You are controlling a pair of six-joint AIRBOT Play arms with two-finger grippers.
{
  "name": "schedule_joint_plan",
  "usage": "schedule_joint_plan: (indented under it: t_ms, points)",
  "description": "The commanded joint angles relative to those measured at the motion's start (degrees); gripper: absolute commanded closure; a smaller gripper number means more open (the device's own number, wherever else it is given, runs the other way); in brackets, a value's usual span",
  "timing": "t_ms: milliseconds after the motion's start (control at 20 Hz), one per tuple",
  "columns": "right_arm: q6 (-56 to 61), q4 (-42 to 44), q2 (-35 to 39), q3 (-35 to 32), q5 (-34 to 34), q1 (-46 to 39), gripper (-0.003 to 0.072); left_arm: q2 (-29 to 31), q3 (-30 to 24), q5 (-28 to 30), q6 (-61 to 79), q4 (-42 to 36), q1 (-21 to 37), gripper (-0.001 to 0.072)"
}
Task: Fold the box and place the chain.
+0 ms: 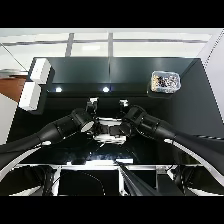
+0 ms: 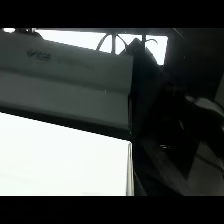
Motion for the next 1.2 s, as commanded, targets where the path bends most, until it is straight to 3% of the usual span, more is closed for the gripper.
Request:
schedule_joint_plan:
  t_ms: [0,150,250,800,900,950,1050,1150]
  points:
    - [0.15,0.02,0.0,0.0,-0.98,-0.02,0.0274,-0.02,0.0,-0.09,-0.26,0.02,0.04,0.0681]
    - [0.17,-0.22,-0.02,0.0,-0.94,-0.07,0.0275,-0.02,0.0,-0.02,-0.28,-0.07,0.04,0.0681]
    - [0.24,-0.94,-0.02,0.0,-0.94,-0.07,0.0381,-0.02,0.0,-0.02,-0.26,-0.07,0.04,0.0681]
    - [1.99,-3.56,-1.09,0.0,-0.96,-0.17,0.0383,-0.02,0.0,0.0,-0.26,-0.07,0.04,0.0681]
    - [1.99,-3.58,-1.29,0.0,-1.38,-0.17,0.0492,-0.02,0.0,0.0,-0.28,-0.07,0.04,0.0681]
    - [1.99,-3.58,-1.29,0.02,-1.01,-0.2,0.0494,-0.02,0.0,0.0,-0.26,-0.07,0.04,0.0681]
    - [1.95,-3.56,-1.29,0.0,-0.52,-0.17,0.0627,-0.02,0.0,0.0,-0.28,-0.09,0.02,0.0681]
    - [1.95,-2.78,-1.29,0.0,-0.24,-0.17,0.0659,-0.02,0.0,0.0,-0.26,-0.09,0.02,0.0681]
